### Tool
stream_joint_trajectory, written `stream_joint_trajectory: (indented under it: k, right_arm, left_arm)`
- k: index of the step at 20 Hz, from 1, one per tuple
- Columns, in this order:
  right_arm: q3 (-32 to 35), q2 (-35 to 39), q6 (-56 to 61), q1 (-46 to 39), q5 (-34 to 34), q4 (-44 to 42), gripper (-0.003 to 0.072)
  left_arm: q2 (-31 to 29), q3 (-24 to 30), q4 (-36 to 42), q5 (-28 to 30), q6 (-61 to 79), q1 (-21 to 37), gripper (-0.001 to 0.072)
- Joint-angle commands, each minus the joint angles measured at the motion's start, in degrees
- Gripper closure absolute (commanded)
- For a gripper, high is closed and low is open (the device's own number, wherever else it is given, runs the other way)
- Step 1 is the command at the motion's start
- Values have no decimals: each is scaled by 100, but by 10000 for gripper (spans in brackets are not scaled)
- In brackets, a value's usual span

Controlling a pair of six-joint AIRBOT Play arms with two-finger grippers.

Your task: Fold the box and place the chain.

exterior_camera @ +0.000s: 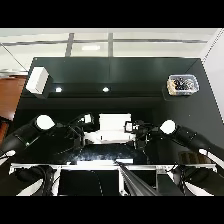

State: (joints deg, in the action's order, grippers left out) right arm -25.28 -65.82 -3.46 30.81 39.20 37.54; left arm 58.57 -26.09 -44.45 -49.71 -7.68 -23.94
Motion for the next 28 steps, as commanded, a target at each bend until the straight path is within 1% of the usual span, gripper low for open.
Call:
stream_joint_trajectory:
  k: [1,3,5,6,8,10,11,14,15,16,19,21,22,24,27,28]
  right_arm:
    - [0,-4,0,0,2,0,296]
    - [0,-4,0,0,2,-2,296]
    - [0,-4,0,0,2,0,296]
    - [0,-4,0,0,2,-2,296]
    - [0,-4,0,0,2,-2,296]
    - [0,-4,0,0,2,0,296]
    - [0,-4,0,0,2,0,296]
    - [0,-4,0,0,2,-2,296]
    - [0,-4,0,0,2,-2,296]
    - [0,-4,0,0,2,-2,296]
    - [0,-4,0,0,0,-2,296]
    - [0,-4,0,0,0,-2,296]
    - [0,-4,0,0,0,-2,296]
    - [0,-4,0,0,2,-2,296]
    - [0,-4,0,0,2,-2,296]
    - [0,-4,0,0,2,-2,296]
  left_arm:
    - [94,2,20,560,138,-407,7]
    - [164,2,17,667,138,-542,9]
    - [208,2,15,662,138,-590,82]
    - [208,2,17,662,138,-592,147]
    - [210,2,17,728,140,-595,158]
    - [210,2,15,748,157,-610,297]
    - [210,2,17,785,157,-610,311]
    - [210,0,20,949,155,-610,314]
    - [210,-2,20,946,155,-610,340]
    - [210,-2,48,905,155,-610,381]
    - [210,-2,422,863,170,-610,381]
    - [210,-2,481,848,192,-612,383]
    - [210,-2,485,785,192,-612,431]
    - [210,-2,483,597,195,-610,436]
    - [210,-2,461,614,192,-605,431]
    - [210,-2,461,621,192,-605,414]
